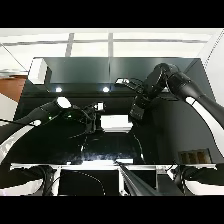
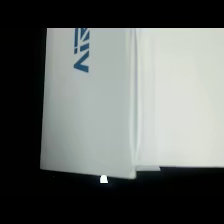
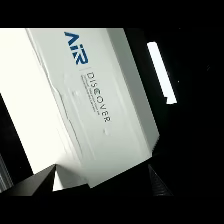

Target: Fold the box and place the chain.

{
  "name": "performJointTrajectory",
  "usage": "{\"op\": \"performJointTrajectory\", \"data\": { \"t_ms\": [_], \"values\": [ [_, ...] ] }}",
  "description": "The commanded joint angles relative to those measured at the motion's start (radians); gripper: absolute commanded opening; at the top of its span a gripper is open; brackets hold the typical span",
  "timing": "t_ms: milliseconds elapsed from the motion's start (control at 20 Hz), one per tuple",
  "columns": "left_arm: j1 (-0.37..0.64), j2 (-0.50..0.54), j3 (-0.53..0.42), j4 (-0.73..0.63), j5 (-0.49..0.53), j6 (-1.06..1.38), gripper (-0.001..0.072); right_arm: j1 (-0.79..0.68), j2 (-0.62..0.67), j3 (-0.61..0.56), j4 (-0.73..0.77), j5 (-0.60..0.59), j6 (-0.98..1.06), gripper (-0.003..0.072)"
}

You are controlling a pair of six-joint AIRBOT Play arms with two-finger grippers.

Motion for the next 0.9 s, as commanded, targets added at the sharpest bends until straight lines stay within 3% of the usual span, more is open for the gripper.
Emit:
{"op": "performJointTrajectory", "data": {
  "t_ms": [0,200,300,400,550,850],
  "values": [
    [0.001,0.000,0.000,0.000,-0.001,0.000,0.0441,0.005,0.050,0.000,-0.038,-0.040,0.022,0.0708],
    [0.001,0.000,0.000,0.000,-0.001,0.000,0.0441,-0.066,0.185,-0.013,-0.068,-0.037,0.100,0.0707],
    [0.001,0.000,0.000,0.000,-0.001,0.000,0.0441,-0.153,0.219,-0.098,0.132,0.149,0.036,0.0707],
    [0.001,0.000,0.000,0.000,-0.001,0.000,0.0441,-0.176,0.208,-0.220,0.361,0.264,-0.201,0.0708],
    [0.001,0.000,0.000,0.000,-0.001,0.000,0.0441,-0.111,0.186,-0.343,0.333,0.341,-0.438,0.0709],
    [0.001,0.000,0.000,0.001,-0.001,0.000,0.0441,-0.067,0.182,-0.350,0.295,0.382,-0.548,0.0708]
  ]
}}
